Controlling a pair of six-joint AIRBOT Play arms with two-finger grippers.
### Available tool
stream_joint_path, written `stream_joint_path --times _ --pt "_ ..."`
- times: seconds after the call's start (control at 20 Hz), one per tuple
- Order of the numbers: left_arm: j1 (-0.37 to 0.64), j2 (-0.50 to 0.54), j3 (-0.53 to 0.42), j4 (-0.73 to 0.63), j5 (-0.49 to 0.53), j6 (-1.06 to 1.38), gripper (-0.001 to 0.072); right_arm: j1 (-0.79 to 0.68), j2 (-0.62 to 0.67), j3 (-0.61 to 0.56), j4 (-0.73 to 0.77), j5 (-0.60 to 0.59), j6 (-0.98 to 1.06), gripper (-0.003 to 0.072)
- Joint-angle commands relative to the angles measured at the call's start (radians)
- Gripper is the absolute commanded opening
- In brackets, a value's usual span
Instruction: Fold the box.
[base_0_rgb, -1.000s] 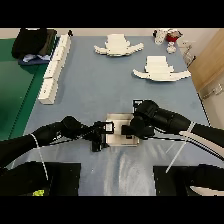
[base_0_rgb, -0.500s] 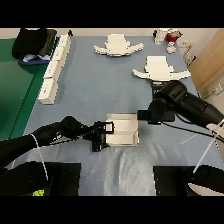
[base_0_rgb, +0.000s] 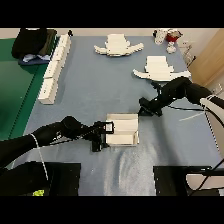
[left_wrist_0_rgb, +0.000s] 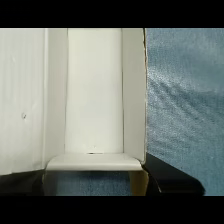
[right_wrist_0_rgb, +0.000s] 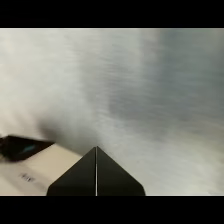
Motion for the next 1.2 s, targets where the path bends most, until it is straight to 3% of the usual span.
stream_joint_path --times 0.0,0.15,0.3,0.5,0.85,1.0,1.15 --pt "0.000 0.000 0.000 0.000 0.000 0.000 0.0455 -0.047 -0.093 0.014 0.267 -0.228 -0.339 0.0002" --pt "0.000 0.000 0.000 0.000 0.000 0.000 0.0456 -0.013 -0.079 0.004 0.261 -0.367 -0.425 0.0003" --pt "0.000 0.000 0.000 0.000 0.000 0.000 0.0456 0.042 -0.004 -0.040 0.239 -0.347 -0.463 0.0003" --pt "0.000 0.000 0.000 0.000 0.000 0.000 0.0455 0.124 0.168 -0.148 0.195 -0.136 -0.529 0.0003" --pt "0.000 0.000 0.000 0.000 0.000 0.000 0.0455 0.364 0.531 -0.415 0.172 0.439 -0.767 0.0004" --pt "0.000 0.000 0.000 0.000 0.000 0.000 0.0456 0.470 0.624 -0.502 0.163 0.597 -0.808 0.0004" --pt "0.000 0.000 0.000 0.000 0.000 0.000 0.0455 0.582 0.664 -0.559 0.120 0.681 -0.821 0.0005"
